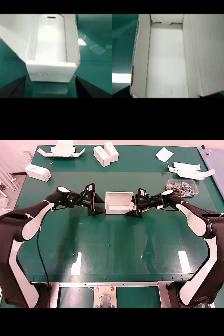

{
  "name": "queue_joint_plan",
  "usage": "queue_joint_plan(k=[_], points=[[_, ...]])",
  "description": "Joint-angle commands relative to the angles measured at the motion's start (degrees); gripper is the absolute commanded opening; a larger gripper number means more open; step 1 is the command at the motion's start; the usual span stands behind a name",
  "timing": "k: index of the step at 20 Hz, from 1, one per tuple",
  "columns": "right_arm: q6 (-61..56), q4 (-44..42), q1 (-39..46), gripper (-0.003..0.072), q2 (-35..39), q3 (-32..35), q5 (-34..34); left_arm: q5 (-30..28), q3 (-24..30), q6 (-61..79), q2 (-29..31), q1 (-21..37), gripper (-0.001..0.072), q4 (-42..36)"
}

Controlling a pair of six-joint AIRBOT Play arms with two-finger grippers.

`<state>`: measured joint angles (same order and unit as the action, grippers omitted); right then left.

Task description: Fold the box and place the chain.

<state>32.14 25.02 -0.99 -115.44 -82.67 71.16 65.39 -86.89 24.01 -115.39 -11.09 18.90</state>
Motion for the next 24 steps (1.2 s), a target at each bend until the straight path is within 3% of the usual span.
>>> queue_joint_plan(k=[1, 9, 24], points=[[0.0, 0.0, 0.0, 0.0555, 0.0, 0.0, 0.0, -0.1, -1.1, 1.6, -0.8, -0.4, 0.0720, -2.0], [0.0, 0.0, 0.0, 0.0555, 0.0, 0.0, 0.0, 1.9, -1.7, 1.5, -1.7, -0.9, 0.0720, -1.4], [0.0, 0.0, 0.0, 0.0555, 0.0, 0.0, 0.0, -0.1, -1.7, 3.0, -4.1, -2.8, 0.0718, -2.8]])
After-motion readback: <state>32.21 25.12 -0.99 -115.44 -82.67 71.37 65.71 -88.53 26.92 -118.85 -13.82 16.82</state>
